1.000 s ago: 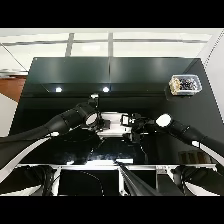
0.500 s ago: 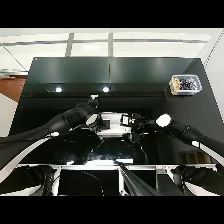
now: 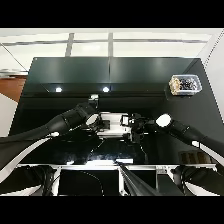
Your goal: Fold the box and place the chain.
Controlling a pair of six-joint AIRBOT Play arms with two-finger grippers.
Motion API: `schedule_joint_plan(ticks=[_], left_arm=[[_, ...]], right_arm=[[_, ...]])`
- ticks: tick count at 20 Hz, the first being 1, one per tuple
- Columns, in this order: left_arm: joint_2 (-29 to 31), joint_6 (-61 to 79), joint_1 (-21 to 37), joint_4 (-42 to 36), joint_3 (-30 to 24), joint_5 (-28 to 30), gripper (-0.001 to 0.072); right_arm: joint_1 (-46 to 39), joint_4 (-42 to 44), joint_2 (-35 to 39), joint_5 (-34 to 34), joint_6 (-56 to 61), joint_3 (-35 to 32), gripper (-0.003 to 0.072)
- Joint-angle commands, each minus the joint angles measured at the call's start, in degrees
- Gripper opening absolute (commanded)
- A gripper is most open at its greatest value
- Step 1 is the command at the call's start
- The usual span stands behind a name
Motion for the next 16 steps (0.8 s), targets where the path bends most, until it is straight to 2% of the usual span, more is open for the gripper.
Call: schedule_joint_plan(ticks=[1,3,5,8,12,14,16], left_arm=[[0.00,-0.09,0.00,0.02,0.07,0.15,0.0357],[0.00,-0.09,0.00,0.02,0.07,0.39,0.0330],[0.00,-0.04,0.00,0.02,0.04,0.42,0.0120],[0.00,-0.02,-0.02,0.02,0.04,0.37,0.0029],[0.00,-0.04,-0.02,0.02,0.04,0.20,0.0027],[0.04,-0.04,0.00,0.04,0.04,-0.39,0.0027],[0.09,0.20,0.00,0.22,0.04,-1.29,0.0027]], right_arm=[[0.02,0.04,-0.04,-0.02,0.04,0.04,0.0471],[0.02,0.04,-0.04,-0.02,0.04,0.04,0.0471],[0.02,0.02,-0.04,-0.02,0.04,0.04,0.0471],[0.02,0.02,-0.04,-0.02,0.04,0.04,0.0471],[0.02,0.09,-0.02,-0.02,0.11,0.04,0.0481],[-0.04,-0.20,0.11,-0.02,4.24,0.04,0.0713],[-0.35,-4.11,1.57,0.52,8.50,0.04,0.0711]])
